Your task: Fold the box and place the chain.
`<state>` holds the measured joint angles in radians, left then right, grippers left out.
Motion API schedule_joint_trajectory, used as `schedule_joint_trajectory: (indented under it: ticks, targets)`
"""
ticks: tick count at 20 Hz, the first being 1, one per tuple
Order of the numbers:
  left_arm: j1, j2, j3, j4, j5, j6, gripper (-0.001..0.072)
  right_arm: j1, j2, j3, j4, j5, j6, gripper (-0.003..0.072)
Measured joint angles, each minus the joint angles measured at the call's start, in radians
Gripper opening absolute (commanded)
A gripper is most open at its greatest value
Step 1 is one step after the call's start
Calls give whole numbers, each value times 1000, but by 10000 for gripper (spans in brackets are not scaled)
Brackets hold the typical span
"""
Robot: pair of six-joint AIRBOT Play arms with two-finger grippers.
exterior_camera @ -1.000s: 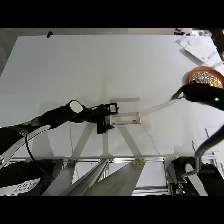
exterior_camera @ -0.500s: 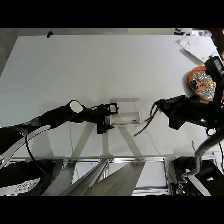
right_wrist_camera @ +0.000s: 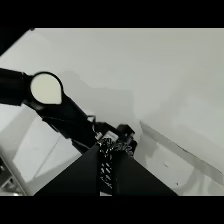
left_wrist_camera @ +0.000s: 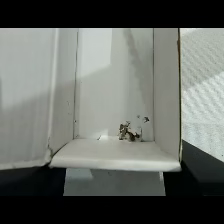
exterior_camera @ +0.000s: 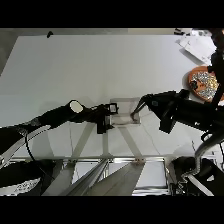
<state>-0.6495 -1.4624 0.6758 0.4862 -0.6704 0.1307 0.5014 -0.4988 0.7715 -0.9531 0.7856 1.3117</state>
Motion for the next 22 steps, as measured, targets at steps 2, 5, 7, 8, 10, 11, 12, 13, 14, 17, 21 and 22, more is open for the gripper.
schedule_joint_trajectory:
  ticks: [2,5,7,8,10,11,12,13,14,17,21,22]
  targets:
    - [0,0,0,0,0,0,314,17,0,0,5,-26,0,19]
    - [0,0,0,0,0,0,314,30,-2,0,10,-44,0,19]
    - [0,0,0,0,0,0,314,33,-16,0,2,-32,0,19]
    - [0,0,0,0,0,0,314,34,-29,0,-6,-16,0,19]
    - [0,0,0,0,0,0,314,36,-66,0,-19,11,0,19]
    - [0,0,0,0,0,0,314,36,-90,0,-27,19,0,19]
    - [0,0,0,0,0,0,314,37,-115,0,-29,23,0,19]
    - [0,0,0,0,0,0,314,37,-145,0,-35,28,0,19]
    - [0,0,0,0,0,0,314,37,-174,0,-36,32,0,19]
    - [0,0,0,0,0,0,314,37,-261,-8,-42,47,22,19]
    - [0,0,0,0,0,0,314,37,-337,-53,-53,47,85,19]
    - [0,0,0,0,0,0,314,37,-351,-69,-55,37,101,19]
